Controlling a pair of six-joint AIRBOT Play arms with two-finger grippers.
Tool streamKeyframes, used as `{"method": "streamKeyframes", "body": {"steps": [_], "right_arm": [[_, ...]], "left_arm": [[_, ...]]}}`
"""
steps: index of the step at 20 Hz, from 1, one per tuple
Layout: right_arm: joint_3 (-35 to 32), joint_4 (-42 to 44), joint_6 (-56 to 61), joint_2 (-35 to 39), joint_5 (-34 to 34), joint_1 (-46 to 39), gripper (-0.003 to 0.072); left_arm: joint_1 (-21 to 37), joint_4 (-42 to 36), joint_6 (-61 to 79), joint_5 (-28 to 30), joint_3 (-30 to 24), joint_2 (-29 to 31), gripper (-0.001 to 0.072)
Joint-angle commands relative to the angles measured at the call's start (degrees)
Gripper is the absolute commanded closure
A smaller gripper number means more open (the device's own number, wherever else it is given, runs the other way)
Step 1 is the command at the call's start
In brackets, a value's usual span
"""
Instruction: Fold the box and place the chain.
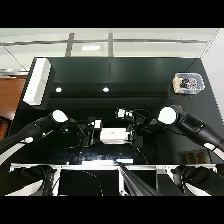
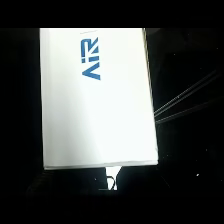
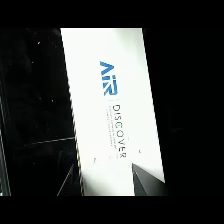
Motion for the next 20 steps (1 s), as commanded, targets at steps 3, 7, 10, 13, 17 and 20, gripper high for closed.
{"method": "streamKeyframes", "body": {"steps": [3,7,10,13,17,20], "right_arm": [[2.73,-0.2,7.58,1.01,5.42,-1.29,0.0229],[4.46,0.02,20.9,3.26,13.51,-6.16,0.023],[1.55,6.73,27.76,3.23,16.04,-8.37,0.0634],[-3.85,19.12,26.14,3.08,9.73,-8.26,0.0675],[-7.5,31.61,29.68,0.39,-0.39,-8.22,0.0675],[-7.61,32.06,29.7,-3.15,-2.64,-7.21,0.0674]], "left_arm": [[0.0,-0.02,-0.17,0.02,-0.02,-0.02,0.0172],[0.0,0.0,-0.17,0.07,-0.02,-0.02,0.0172],[0.0,0.0,-0.17,0.07,-0.02,-0.02,0.0173],[0.0,0.0,-0.17,0.04,-0.02,-0.02,0.0172],[0.0,0.0,-0.17,0.07,-0.02,-0.02,0.0172],[0.0,0.0,-0.17,0.04,-0.02,-0.02,0.0172]]}}
